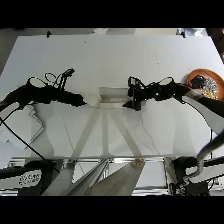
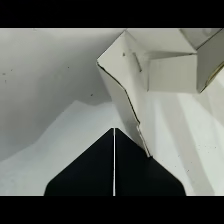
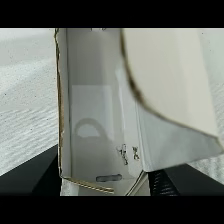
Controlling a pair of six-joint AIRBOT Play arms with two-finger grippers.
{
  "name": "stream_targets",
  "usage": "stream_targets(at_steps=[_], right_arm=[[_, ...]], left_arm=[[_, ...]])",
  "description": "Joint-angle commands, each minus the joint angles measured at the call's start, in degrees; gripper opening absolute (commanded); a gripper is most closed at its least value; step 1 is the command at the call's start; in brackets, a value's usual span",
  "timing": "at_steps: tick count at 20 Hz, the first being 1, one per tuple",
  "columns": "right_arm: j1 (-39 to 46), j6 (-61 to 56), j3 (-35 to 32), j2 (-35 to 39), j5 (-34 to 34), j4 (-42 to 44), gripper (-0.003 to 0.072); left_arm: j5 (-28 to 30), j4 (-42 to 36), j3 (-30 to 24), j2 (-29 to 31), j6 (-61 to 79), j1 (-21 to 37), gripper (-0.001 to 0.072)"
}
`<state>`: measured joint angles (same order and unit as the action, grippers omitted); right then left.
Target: Fold the box and place the chain.
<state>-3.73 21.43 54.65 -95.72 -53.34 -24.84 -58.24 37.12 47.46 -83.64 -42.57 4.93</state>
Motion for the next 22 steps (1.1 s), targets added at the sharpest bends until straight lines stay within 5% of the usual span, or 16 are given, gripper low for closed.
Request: stream_targets(at_steps=[1, 3, 6, 9, 11, 15, 19, 22], right_arm=[[0.0, 0.0, 0.0, 0.0, 0.0, 0.0, 0.0454], [0.0, 0.0, 0.0, 0.0, 0.0, 0.0, 0.0454], [0.0, 0.0, 0.0, 0.0, 0.0, 0.0, 0.0454], [0.0, 0.0, 0.0, 0.0, 0.0, 0.0, 0.0454], [0.0, 0.0, 0.0, 0.0, 0.0, 0.0, 0.0454], [0.0, 0.0, 0.0, 0.0, 0.0, 0.0, 0.0454], [0.0, 0.0, 0.0, 0.0, 0.0, 0.0, 0.0454], [0.0, 0.0, 0.0, 0.0, 0.0, 0.0, 0.0454]], left_arm=[[0.4, -4.3, 0.0, -0.1, 1.6, -0.5, 0.0014], [0.9, -5.8, 0.0, -0.1, 4.0, -1.6, 0.0029], [2.8, -8.8, 0.0, -0.1, 4.3, -3.0, 0.0210], [1.3, -12.2, 0.0, -0.1, 8.3, -3.2, 0.0223], [0.6, -12.2, 0.0, -0.1, 8.3, -3.2, 0.0344], [0.6, -12.3, 0.0, -0.2, 10.5, -3.3, 0.0364], [2.6, -15.0, 0.0, -1.2, 11.5, -4.8, 0.0591], [3.8, -19.8, 0.0, -2.7, 11.6, -6.3, 0.0636]])
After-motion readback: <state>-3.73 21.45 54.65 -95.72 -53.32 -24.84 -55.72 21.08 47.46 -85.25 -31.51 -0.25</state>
